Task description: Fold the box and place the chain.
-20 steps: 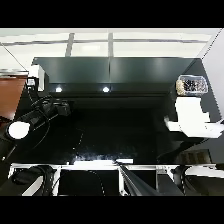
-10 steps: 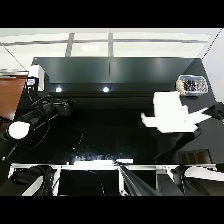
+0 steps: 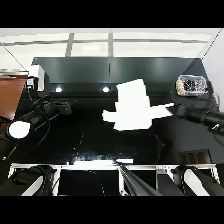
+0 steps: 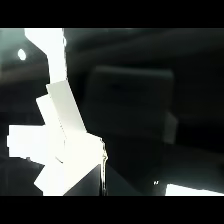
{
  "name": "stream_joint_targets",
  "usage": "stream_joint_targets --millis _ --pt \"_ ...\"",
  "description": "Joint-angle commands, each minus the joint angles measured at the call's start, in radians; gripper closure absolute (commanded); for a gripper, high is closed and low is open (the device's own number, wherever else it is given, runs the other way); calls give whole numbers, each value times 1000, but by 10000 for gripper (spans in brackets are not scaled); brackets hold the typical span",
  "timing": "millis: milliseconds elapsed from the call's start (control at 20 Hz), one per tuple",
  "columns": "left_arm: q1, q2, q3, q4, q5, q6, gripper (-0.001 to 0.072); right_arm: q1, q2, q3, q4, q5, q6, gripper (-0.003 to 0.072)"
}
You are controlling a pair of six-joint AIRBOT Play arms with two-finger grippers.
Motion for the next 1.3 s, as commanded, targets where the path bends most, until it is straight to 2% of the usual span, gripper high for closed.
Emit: stream_joint_targets --millis 0,150,350,500,600,750,850,900,1000,1150,1250 --pt "-32 -42 5 -130 -56 2 4 220 202 -208 186 -275 -21 674" --pt "-55 -154 42 -275 -186 114 5 379 224 -231 189 -362 -20 674" --pt "-17 -386 200 -423 -435 306 5 518 224 -231 177 -402 -18 674" --pt "21 -571 330 -435 -595 374 4 570 224 -231 175 -407 -16 674" --pt "48 -676 396 -456 -736 455 4 586 224 -231 173 -408 -16 674" --pt "97 -801 459 -487 -990 562 4 588 224 -231 170 -408 -16 674" --pt "117 -871 478 -487 -1112 584 4 587 224 -231 169 -408 -16 674" --pt "117 -902 481 -487 -1149 596 5 588 224 -231 169 -408 -16 674" --pt "108 -946 483 -487 -1159 644 26 588 224 -231 169 -407 -16 674" --pt "82 -966 495 -487 -1116 728 122 588 224 -231 169 -407 -16 674" --pt "71 -966 511 -483 -1110 773 243 588 224 -231 161 -410 -16 674"
